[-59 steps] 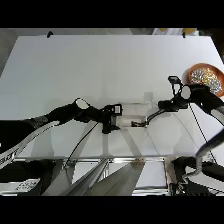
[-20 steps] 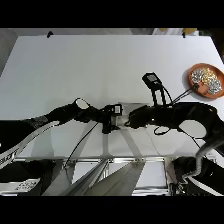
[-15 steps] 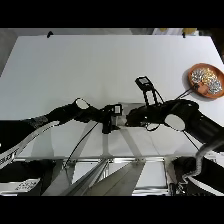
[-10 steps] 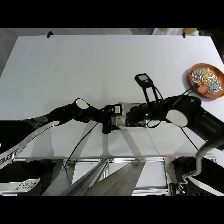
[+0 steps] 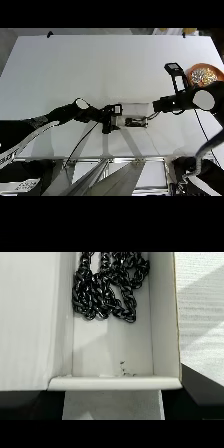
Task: Fold the box and place the chain.
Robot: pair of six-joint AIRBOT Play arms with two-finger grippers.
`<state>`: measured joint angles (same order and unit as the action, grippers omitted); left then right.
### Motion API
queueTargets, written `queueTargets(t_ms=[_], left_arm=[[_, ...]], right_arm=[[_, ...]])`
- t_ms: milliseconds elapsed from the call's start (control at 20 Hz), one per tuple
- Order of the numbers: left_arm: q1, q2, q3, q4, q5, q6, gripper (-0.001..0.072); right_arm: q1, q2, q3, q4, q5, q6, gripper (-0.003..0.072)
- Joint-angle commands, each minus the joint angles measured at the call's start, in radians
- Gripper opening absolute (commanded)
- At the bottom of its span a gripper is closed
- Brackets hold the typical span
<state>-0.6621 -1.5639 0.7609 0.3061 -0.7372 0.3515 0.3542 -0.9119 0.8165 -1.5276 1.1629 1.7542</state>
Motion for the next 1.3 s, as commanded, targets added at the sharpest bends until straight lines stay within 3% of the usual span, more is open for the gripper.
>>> queueTargets(t_ms=[0, 100, 200, 250, 550, 800, 850, 1250], left_arm=[[0.000, 0.001, 0.000, 0.000, 0.000, 0.000, 0.0314], [0.000, 0.001, 0.000, 0.000, 0.000, 0.000, 0.0314], [0.000, 0.001, 0.000, 0.000, 0.000, 0.000, 0.0314], [0.000, 0.001, 0.000, 0.000, 0.000, 0.000, 0.0314], [0.000, 0.001, 0.000, 0.000, 0.000, 0.000, 0.0314], [0.000, 0.001, 0.000, 0.000, 0.000, 0.000, 0.0314], [0.000, 0.001, 0.000, 0.000, 0.000, 0.000, 0.0314], [0.000, 0.001, 0.000, 0.000, 0.000, 0.000, 0.0314]], right_arm=[[-0.077, -0.002, -0.104, -0.020, -0.073, 0.006, 0.0132], [-0.083, -0.019, -0.140, -0.021, -0.121, 0.029, 0.0144], [-0.083, -0.080, -0.144, -0.021, -0.145, 0.029, 0.0299], [-0.083, -0.118, -0.144, -0.021, -0.153, 0.028, 0.0323], [-0.083, -0.290, -0.144, -0.021, -0.200, 0.025, 0.0322], [-0.083, -0.301, -0.144, -0.021, -0.261, 0.026, 0.0314], [-0.084, -0.301, -0.144, -0.021, -0.263, 0.026, 0.0285], [-0.083, -0.336, -0.144, -0.022, -0.225, 0.026, 0.0236]])
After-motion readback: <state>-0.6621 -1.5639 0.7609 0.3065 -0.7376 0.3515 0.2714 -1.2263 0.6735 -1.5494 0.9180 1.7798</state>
